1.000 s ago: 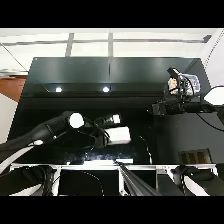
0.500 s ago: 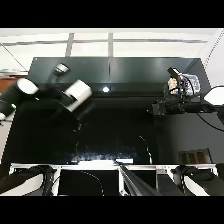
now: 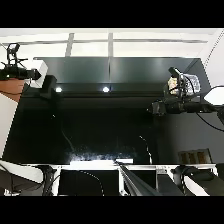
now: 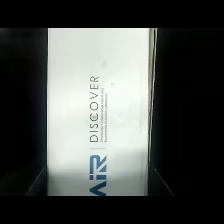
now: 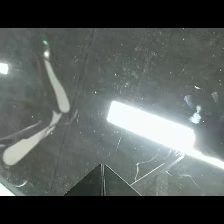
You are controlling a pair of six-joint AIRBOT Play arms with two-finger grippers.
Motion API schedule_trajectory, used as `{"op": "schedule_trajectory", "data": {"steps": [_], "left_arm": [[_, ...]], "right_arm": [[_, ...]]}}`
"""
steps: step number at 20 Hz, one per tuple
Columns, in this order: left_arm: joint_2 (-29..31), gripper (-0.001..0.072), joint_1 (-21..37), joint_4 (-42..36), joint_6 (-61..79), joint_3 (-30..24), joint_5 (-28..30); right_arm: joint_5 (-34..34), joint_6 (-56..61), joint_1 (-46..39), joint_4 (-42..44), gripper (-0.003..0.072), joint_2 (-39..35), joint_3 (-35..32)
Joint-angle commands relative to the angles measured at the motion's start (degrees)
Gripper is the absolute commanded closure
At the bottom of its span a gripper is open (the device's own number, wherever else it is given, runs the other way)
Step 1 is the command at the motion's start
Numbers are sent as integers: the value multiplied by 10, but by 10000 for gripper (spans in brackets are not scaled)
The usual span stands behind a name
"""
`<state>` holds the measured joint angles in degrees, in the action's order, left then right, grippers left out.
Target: Fold the box and place the chain.
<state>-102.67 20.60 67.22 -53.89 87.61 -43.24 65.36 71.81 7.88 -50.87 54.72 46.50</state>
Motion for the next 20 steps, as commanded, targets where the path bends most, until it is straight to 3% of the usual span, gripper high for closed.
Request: {"op": "schedule_trajectory", "data": {"steps": [1,2,4,6,8,10,11,12,13,15,17,20], "left_arm": [[-91,223,10,7,-21,100,-24],[-100,3,8,10,-27,110,-45],[-93,-3,5,43,-50,130,-72],[-71,-3,5,95,-100,182,-123],[-46,-3,5,120,-157,251,-218],[-17,17,0,72,-189,310,-335],[4,213,-5,53,-219,315,-374],[32,617,-15,36,-227,302,-413],[64,685,-26,16,-221,270,-428],[169,685,-62,-24,-188,141,-364],[330,685,-114,-47,-146,-78,-200],[549,686,-183,-28,-138,-419,58]], "right_arm": [[-20,7,0,0,658,0,0],[-26,7,0,0,658,0,0],[-27,7,0,0,658,0,0],[-23,7,0,0,659,0,1],[-13,6,0,-5,658,-1,14],[-9,6,-9,-28,658,-3,48],[-10,9,-19,-65,656,-8,73],[-19,23,-28,-112,648,-18,92],[-41,51,-40,-181,648,-37,99],[-75,145,-63,-311,648,-78,83],[-118,176,-70,-315,648,-127,9],[-247,176,-71,-322,649,-172,-122]]}}
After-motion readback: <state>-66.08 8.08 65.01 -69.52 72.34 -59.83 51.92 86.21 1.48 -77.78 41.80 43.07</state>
